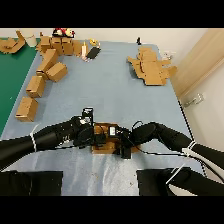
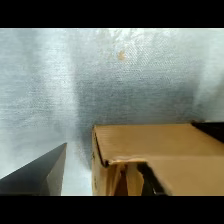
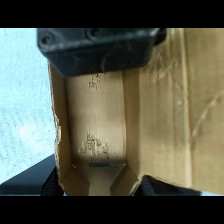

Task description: Fold the box.

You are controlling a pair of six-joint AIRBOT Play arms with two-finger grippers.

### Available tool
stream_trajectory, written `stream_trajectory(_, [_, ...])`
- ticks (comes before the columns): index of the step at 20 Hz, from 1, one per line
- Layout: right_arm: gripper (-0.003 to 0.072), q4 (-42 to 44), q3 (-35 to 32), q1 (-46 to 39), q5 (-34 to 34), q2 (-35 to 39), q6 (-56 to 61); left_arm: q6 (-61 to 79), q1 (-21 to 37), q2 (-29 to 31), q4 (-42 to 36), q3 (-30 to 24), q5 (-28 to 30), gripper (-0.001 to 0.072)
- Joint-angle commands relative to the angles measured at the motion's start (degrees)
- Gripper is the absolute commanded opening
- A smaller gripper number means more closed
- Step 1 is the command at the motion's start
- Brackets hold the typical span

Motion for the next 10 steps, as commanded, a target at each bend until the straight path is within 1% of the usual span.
stream_trajectory(1, [0.0446,0.00,-0.02,0.00,0.02,0.00,-0.02,-0.81,-0.24,-0.33,0.76,0.55,0.46,0.0529])
stream_trajectory(2, [0.0446,0.00,-0.02,0.00,0.02,0.00,0.00,-0.55,-0.26,-0.37,0.74,0.55,-0.74,0.0374])
stream_trajectory(4, [0.0446,0.00,-0.02,0.00,0.02,0.00,-0.02,-0.52,-0.66,-0.37,0.57,0.55,-1.88,0.0363])
stream_trajectory(6, [0.0446,0.00,-0.02,0.00,0.02,0.00,-0.02,-0.74,-1.51,-0.37,0.35,0.55,-1.62,0.0349])
stream_trajectory(7, [0.0446,0.00,-0.02,0.00,0.02,0.00,0.00,-0.70,-1.79,-0.37,0.28,0.55,-1.66,0.0108])
stream_trajectory(8, [0.0446,0.00,-0.02,0.00,0.02,0.00,-0.02,-0.39,-2.14,-0.37,0.09,0.55,-1.27,0.0011])
stream_trajectory(10, [0.0447,0.00,-0.02,0.00,0.02,0.00,0.00,-0.42,-2.36,-0.37,-1.60,0.55,-0.02,0.0010])
